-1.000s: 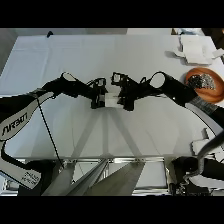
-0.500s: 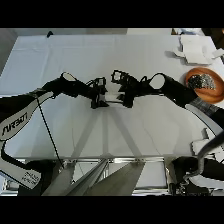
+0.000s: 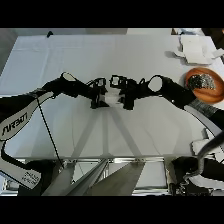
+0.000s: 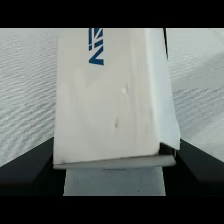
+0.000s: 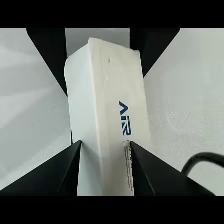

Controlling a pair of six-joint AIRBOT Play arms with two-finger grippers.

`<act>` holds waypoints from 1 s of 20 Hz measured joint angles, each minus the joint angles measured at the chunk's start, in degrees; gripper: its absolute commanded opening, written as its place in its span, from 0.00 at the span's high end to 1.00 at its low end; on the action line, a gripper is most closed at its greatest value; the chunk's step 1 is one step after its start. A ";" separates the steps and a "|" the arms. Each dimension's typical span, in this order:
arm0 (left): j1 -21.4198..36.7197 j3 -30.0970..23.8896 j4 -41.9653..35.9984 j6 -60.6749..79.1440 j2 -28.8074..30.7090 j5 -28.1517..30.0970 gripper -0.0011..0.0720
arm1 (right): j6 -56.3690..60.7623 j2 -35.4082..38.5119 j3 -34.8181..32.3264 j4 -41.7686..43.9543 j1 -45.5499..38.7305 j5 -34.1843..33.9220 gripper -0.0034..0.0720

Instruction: Fold the box and place the chain.

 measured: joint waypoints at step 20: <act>0.00 0.00 -0.04 0.00 0.00 0.04 0.67 | 8.76 -0.24 -0.37 -1.44 1.31 -2.43 0.37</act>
